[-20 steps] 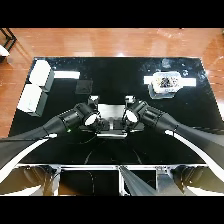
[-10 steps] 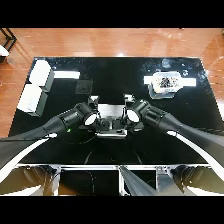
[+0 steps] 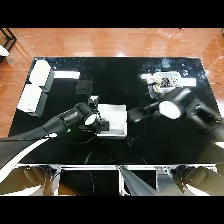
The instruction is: Fold the box and place the chain.
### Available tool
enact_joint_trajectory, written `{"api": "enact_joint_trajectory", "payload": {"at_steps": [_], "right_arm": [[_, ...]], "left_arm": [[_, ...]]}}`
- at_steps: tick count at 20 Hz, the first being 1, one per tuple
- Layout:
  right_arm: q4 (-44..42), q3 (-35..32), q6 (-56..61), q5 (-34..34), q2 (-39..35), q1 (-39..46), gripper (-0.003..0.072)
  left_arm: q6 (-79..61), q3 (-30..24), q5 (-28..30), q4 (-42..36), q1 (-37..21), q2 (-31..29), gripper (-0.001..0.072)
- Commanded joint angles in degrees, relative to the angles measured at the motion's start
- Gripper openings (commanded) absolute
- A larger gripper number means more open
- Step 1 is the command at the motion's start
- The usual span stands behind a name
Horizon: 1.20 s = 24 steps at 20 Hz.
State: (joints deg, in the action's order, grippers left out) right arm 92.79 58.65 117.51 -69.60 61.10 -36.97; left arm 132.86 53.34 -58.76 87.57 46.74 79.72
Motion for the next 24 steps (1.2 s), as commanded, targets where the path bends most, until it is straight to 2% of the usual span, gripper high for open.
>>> {"api": "enact_joint_trajectory", "payload": {"at_steps": [1,2,4,6,8,10,15,16,17,20,24], "right_arm": [[4.68,0.00,-4.79,1.97,-2.84,11.02,0.0557],[3.50,0.00,-6.69,5.03,-2.45,14.88,0.0703],[-1.31,0.20,-11.04,12.13,-0.50,23.10,0.0701],[-1.79,2.80,-11.41,15.67,4.31,30.27,0.0696],[-1.95,8.11,-14.53,15.85,11.34,34.77,0.0695],[-2.86,14.67,-19.52,15.80,19.15,37.05,0.0561],[-2.49,27.28,-23.15,13.88,34.75,39.43,0.0560],[-2.05,28.50,-23.32,13.92,36.44,39.47,0.0558],[-1.07,29.38,-23.32,13.75,37.75,39.47,0.0521],[3.74,29.90,-23.28,13.51,40.02,39.47,0.0521],[4.81,29.92,-23.28,13.73,41.33,39.47,0.0521]], "left_arm": [[0.02,0.02,0.00,0.00,0.02,0.00,0.0021],[0.02,0.02,0.02,0.00,0.02,0.00,0.0021],[0.02,0.02,0.04,0.00,0.02,0.00,0.0021],[0.00,0.02,0.04,0.00,0.02,0.00,0.0021],[0.02,0.02,0.11,0.02,-0.04,0.00,0.0021],[0.02,0.02,0.11,-0.02,0.02,0.00,0.0021],[0.02,0.02,0.00,0.00,-0.02,0.02,0.0021],[0.02,0.02,-0.02,-0.02,0.00,0.02,0.0021],[0.02,0.02,-0.04,-0.02,0.00,0.00,0.0021],[0.02,0.02,-0.48,-0.02,0.00,0.00,0.0021],[0.02,0.02,-0.66,-0.02,0.00,0.00,0.0021]]}}
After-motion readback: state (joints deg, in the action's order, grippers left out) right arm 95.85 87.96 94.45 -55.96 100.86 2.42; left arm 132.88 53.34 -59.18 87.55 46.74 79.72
